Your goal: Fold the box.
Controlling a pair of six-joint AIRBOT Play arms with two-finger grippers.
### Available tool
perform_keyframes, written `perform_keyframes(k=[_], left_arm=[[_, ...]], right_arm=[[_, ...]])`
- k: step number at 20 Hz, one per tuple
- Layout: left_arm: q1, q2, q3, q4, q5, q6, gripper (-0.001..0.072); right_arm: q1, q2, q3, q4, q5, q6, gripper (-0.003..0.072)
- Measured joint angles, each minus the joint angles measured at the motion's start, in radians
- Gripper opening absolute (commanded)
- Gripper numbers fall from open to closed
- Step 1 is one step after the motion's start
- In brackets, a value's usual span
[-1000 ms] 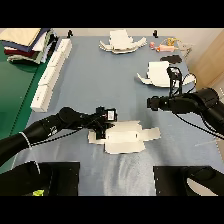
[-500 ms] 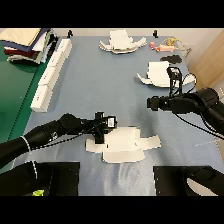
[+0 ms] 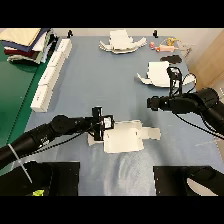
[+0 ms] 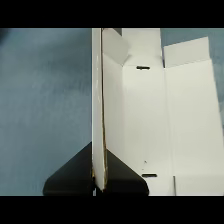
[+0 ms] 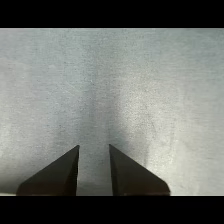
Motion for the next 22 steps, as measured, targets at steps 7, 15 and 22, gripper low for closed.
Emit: perform_keyframes(k=[7, 15, 22], left_arm=[[-0.19, 0.035, -0.093, -0.001, 0.222, -0.003, 0.0007], [-0.242, 0.012, -0.121, -0.001, 0.274, -0.104, 0.001], [-0.116, 0.01, -0.074, 0.0, 0.106, -0.214, 0.001]], right_arm=[[0.0, 0.0, 0.0, 0.003, 0.0, 0.0, 0.0309], [0.0, 0.0, 0.0, 0.005, 0.0, 0.0, 0.0308], [0.0, 0.0, 0.0, 0.005, 0.0, 0.0, 0.0308]])
